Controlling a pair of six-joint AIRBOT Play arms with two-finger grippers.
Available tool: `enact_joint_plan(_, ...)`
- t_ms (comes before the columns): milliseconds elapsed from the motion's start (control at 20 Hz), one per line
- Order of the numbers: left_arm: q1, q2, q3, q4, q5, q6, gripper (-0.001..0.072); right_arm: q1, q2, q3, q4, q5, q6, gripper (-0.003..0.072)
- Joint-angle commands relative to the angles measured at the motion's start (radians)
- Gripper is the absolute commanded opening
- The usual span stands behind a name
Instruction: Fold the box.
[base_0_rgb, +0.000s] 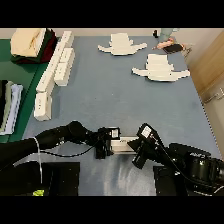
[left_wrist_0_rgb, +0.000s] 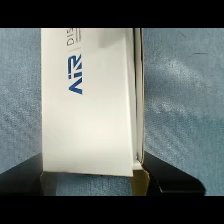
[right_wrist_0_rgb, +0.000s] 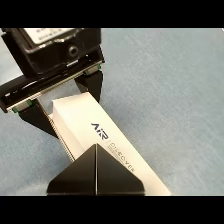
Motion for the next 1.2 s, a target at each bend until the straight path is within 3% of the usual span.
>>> enact_joint_plan(0, 0.0, 0.001, 0.0, 0.0, 0.0, 0.0, 0.0522, 0.0, 0.001, -0.012, -0.018, -0.014, 0.052, 0.0002)
enact_joint_plan(1150, 0.0, 0.001, 0.0, 0.0, 0.0, 0.0, 0.0522, 0.002, -0.02, -0.096, 0.069, -0.04, 0.075, 0.0002)
